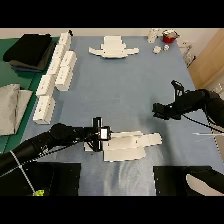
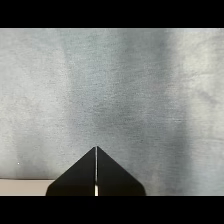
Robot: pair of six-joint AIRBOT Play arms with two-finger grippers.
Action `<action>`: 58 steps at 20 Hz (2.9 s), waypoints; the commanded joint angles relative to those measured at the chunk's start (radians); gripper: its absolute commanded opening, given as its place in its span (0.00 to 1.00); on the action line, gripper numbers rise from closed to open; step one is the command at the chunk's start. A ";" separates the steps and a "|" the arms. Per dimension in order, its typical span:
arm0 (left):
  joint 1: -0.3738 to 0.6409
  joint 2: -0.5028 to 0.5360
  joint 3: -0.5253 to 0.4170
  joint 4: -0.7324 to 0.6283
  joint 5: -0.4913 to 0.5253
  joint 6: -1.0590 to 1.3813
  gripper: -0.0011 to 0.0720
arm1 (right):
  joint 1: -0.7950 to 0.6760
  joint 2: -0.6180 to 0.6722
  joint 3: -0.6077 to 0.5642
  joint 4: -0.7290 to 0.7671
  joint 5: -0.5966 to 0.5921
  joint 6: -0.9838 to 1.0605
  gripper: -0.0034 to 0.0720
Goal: Fold the box.
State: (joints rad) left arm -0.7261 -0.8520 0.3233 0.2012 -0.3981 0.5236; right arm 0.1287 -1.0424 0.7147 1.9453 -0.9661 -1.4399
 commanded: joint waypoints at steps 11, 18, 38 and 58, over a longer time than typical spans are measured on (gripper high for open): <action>-0.003 -0.010 -0.014 -0.002 -0.096 -0.098 0.03 | 0.000 0.001 0.000 0.009 0.000 0.000 0.05; -0.002 -0.054 -0.007 -0.002 -0.129 -0.098 0.03 | 0.000 0.001 0.000 0.015 0.000 0.000 0.05; 0.144 -0.121 0.062 0.078 -0.357 -0.146 0.03 | 0.023 0.001 0.001 0.024 -0.014 0.000 0.05; 0.148 -0.151 0.103 0.156 -0.364 -0.234 0.03 | 0.023 0.001 0.001 0.026 -0.057 -0.001 0.05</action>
State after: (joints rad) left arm -0.5789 -1.0004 0.4225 0.3477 -0.7647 0.2924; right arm 0.1520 -1.0424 0.7147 1.9709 -1.0012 -1.4406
